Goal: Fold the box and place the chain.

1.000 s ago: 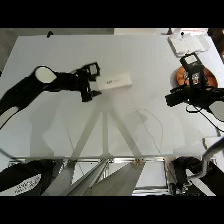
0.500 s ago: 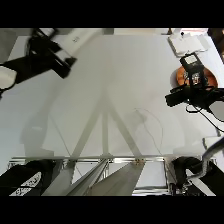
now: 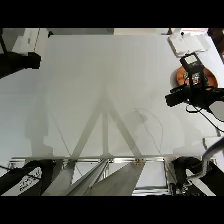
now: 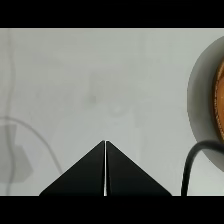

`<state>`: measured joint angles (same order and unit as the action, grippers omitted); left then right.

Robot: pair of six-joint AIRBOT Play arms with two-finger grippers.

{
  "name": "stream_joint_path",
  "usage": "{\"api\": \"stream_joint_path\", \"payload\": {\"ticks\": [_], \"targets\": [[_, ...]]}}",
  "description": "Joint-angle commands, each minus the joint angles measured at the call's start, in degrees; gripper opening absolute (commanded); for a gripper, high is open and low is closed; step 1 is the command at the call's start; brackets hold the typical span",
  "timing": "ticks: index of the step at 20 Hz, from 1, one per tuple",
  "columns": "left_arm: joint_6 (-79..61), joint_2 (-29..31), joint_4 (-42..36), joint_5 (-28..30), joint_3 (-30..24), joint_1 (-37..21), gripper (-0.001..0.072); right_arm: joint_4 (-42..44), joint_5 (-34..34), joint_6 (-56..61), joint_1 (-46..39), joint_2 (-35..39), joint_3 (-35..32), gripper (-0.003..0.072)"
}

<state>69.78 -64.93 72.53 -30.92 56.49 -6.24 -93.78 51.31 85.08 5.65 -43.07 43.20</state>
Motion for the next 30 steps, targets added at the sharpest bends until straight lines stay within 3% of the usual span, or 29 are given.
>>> {"api": "stream_joint_path", "payload": {"ticks": [1,6,11,12,14,15,21,25,30], "targets": [[1.84,-7.63,0.57,-1.25,0.02,-1.84,0.0005,0.00,0.00,0.02,-0.02,-0.04,0.00,0.0010],[1.86,-18.99,0.35,-1.09,0.02,-1.84,0.0010,0.00,0.00,0.04,0.00,-0.04,0.00,0.0010],[1.84,-23.80,0.37,-1.86,0.02,-1.84,0.0034,0.24,-0.02,0.07,-0.02,-0.04,0.00,0.0010],[1.84,-23.96,0.39,-2.19,0.02,-1.84,0.0166,0.48,-0.02,0.07,-0.02,-0.04,0.00,0.0010],[1.88,-23.96,0.37,-2.58,0.02,-1.84,0.0615,1.03,-0.02,0.07,-0.02,-0.04,0.00,0.0010],[1.88,-23.78,0.37,-3.54,0.02,-1.84,0.0691,1.05,-0.02,0.07,0.00,-0.04,0.00,0.0010],[1.84,-18.95,0.46,-8.50,0.02,-1.84,0.0697,1.03,0.00,0.04,0.00,-0.04,0.00,0.0010],[1.86,-15.65,0.35,-8.07,0.02,-1.84,0.0697,1.05,0.02,0.04,-0.02,-0.02,0.00,0.0010],[1.86,-15.58,0.35,-8.17,0.02,-1.84,0.0696,1.05,0.02,0.02,0.00,-0.02,0.00,0.0010]]}}
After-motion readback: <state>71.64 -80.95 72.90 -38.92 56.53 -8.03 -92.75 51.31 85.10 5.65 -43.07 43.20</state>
